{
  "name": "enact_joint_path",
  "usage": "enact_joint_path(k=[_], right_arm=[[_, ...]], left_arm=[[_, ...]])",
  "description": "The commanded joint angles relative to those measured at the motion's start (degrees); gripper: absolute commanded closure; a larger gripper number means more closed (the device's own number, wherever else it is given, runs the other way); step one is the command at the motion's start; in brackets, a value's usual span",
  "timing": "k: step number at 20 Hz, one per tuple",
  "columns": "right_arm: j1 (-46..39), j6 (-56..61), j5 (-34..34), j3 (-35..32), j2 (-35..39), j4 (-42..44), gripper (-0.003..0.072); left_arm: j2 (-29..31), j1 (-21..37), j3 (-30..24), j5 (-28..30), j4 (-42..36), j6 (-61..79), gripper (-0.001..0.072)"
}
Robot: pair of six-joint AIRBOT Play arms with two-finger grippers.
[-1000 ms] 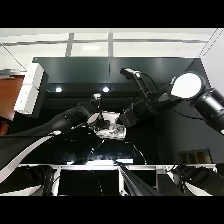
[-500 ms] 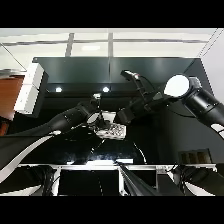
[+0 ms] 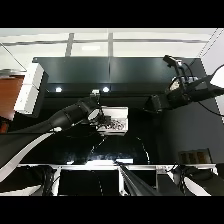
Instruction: Fold the box and place the chain.
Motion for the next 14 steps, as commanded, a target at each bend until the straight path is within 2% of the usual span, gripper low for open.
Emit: enact_joint_path(k=[1, 5, 6, 7, 8, 10, 12, 14], right_arm=[[-2.1, 0.6, -0.1, 0.0, 0.9, -1.0, -0.0005], [-2.1, 0.8, -0.6, 0.0, 0.9, -1.0, -0.0005], [-2.1, 0.8, -0.7, 0.0, 0.9, -1.0, -0.0005], [-2.1, 0.8, -0.7, 0.0, 0.9, -1.0, -0.0005], [-2.1, 0.8, -0.8, 0.0, 0.9, -1.3, -0.0005], [-2.1, 0.8, -0.8, 0.0, 0.9, -1.8, -0.0005], [-2.1, 0.8, -0.7, 0.0, 0.9, -2.7, -0.0005], [-2.1, 0.8, -0.7, 0.0, 0.9, -3.2, -0.0005]], left_arm=[[-1.6, 0.1, 0.6, 0.4, -0.1, -0.7, 0.0684], [-2.2, 0.0, 0.6, 2.3, -0.9, -0.7, 0.0676], [-2.2, 0.0, 0.6, 2.4, -0.9, -0.7, 0.0548], [-2.2, 0.0, 0.7, 2.2, -1.3, -0.7, 0.0231], [-2.1, 0.0, 1.1, 1.1, -1.5, -0.7, 0.0015], [-1.0, 0.2, 3.5, -2.3, -1.3, 3.8, 0.0005], [1.7, 0.2, 6.7, -7.9, -0.7, 14.9, 0.0005], [6.0, 0.7, 7.3, -13.2, -0.6, 26.8, 0.0005]])
